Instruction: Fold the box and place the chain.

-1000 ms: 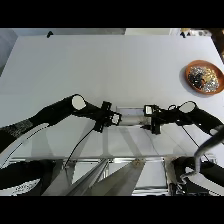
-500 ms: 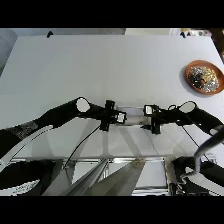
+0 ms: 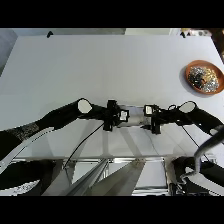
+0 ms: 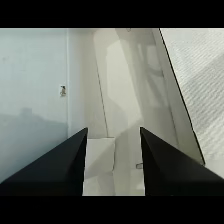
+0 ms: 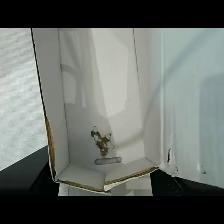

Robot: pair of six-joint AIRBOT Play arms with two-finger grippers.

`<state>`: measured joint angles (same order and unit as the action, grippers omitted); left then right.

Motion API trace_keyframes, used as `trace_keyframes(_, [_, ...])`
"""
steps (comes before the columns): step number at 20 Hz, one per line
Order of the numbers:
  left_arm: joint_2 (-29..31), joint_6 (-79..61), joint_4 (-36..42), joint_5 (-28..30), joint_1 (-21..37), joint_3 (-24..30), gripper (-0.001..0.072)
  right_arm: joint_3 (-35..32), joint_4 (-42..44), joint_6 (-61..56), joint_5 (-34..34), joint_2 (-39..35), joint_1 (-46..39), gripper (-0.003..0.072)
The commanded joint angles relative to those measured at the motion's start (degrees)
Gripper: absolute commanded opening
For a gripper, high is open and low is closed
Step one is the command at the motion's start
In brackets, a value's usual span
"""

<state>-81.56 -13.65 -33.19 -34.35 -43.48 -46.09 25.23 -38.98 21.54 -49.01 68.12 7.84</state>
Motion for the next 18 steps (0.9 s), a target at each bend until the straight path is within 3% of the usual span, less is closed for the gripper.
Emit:
trace_keyframes(1, [0.8,2.0,-0.4,-0.2,0.0,0.0,0.0398,0.0,0.0,0.0,0.0,0.0,0.0,0.0316])
trace_keyframes(6, [10.1,16.8,-7.1,-4.5,3.1,0.0,0.0388,0.0,0.0,0.0,0.0,0.0,0.0,0.0316])
trace_keyframes(7, [12.7,23.4,-10.9,-6.7,4.4,0.0,0.0355,0.0,0.0,-0.1,0.0,0.0,0.0,0.0316])
trace_keyframes(9, [17.2,36.4,-20.2,-10.9,7.2,0.0,0.0121,0.0,0.0,0.0,0.0,0.0,0.0,0.0316])
trace_keyframes(11, [20.8,50.8,-27.3,-16.3,10.7,0.0,0.0078,0.0,0.0,0.0,0.0,0.0,0.0,0.0316])
trace_keyframes(13, [21.7,64.3,-28.6,-20.7,14.7,0.0,0.0068,0.0,0.0,0.0,0.0,0.0,0.0,0.0316])
trace_keyframes(14, [21.3,71.1,-28.6,-21.8,16.5,0.0,-0.0002,0.0,0.0,0.0,0.0,0.0,0.0,0.0316])
trace_keyframes(18, [16.7,84.9,-28.1,-21.4,18.4,0.9,0.0003,0.0,0.0,0.0,0.0,0.0,0.0,0.0316])
